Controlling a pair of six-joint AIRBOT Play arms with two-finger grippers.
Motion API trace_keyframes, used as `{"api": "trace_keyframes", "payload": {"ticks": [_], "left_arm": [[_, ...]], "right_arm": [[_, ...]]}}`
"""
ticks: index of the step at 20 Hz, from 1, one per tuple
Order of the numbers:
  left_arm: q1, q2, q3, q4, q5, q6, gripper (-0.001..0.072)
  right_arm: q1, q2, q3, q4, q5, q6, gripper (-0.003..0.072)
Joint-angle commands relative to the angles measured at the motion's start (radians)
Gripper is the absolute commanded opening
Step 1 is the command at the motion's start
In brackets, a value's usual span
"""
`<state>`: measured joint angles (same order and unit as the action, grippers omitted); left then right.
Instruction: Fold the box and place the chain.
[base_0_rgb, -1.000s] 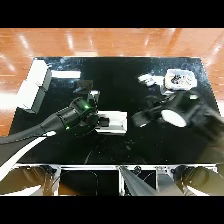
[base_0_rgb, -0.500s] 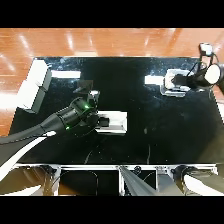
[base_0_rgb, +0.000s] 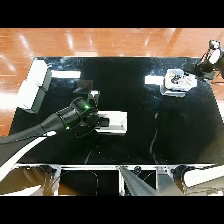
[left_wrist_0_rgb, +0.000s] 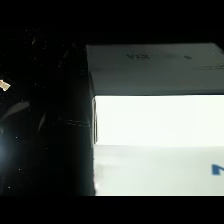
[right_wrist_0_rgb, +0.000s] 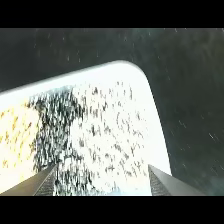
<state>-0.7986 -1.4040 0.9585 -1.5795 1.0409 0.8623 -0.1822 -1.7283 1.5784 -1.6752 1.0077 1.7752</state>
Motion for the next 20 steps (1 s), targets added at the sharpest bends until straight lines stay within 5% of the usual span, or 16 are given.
{"api": "trace_keyframes", "payload": {"ticks": [1, 13, 15, 20], "left_arm": [[0.0, -0.013, 0.0, 0.008, -0.005, 0.001, 0.0018], [0.0, -0.014, 0.0, 0.003, -0.006, 0.0, 0.0018], [0.0, -0.014, 0.0, 0.0, -0.006, 0.0, 0.0019], [0.0, -0.014, 0.0, -0.001, -0.006, 0.0, 0.0018]], "right_arm": [[-0.014, -0.117, 0.1, 0.007, 0.021, -0.003, 0.069], [-0.032, -0.178, 0.114, 0.024, 0.034, -0.024, 0.065], [-0.032, -0.178, 0.114, 0.024, 0.053, -0.045, 0.0455], [-0.032, -0.182, 0.114, 0.023, 0.058, -0.053, 0.0438]]}}
